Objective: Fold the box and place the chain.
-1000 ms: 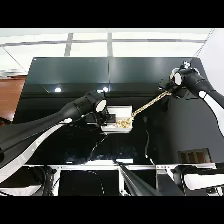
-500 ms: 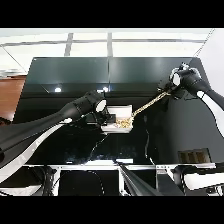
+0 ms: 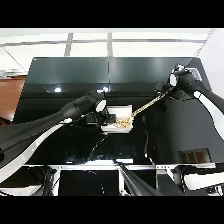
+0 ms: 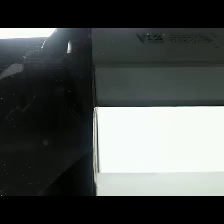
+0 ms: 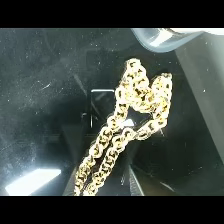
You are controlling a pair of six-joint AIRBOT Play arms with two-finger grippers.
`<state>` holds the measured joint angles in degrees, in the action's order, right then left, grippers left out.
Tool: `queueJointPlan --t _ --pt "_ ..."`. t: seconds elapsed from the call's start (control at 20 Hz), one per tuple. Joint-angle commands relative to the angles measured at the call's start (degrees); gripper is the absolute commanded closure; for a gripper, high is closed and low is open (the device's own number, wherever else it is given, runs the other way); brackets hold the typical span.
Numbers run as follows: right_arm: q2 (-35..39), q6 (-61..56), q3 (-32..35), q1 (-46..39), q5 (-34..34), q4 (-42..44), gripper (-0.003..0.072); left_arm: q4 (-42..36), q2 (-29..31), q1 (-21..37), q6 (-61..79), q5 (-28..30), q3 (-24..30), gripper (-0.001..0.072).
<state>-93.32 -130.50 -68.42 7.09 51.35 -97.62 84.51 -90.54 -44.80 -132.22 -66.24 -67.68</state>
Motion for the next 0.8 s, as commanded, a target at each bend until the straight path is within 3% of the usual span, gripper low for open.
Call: queueJointPlan --t 0.0,0.05,0.35,0.6,0.75 --pt "0.0 2.9 -0.1 0.1 1.8 0.7 0.0584 0.0 0.0 0.0 0.0 0.0 0.0 0.0680" --pt "0.0 5.0 -0.1 0.1 1.4 1.2 0.0681 0.0 0.0 0.0 0.0 0.0 0.0 0.0680" --pt "4.5 18.3 -0.3 0.1 0.5 7.9 0.0681 0.0 0.0 0.0 0.0 0.0 0.0 0.0680" --pt "21.1 30.5 -0.3 1.6 3.2 11.4 0.0682 0.0 0.0 0.0 0.0 0.0 0.0 0.0680" --pt "32.9 38.6 -0.3 2.8 6.6 20.7 0.0681 0.0 0.0 0.0 0.0 -0.2 0.0 0.0680"
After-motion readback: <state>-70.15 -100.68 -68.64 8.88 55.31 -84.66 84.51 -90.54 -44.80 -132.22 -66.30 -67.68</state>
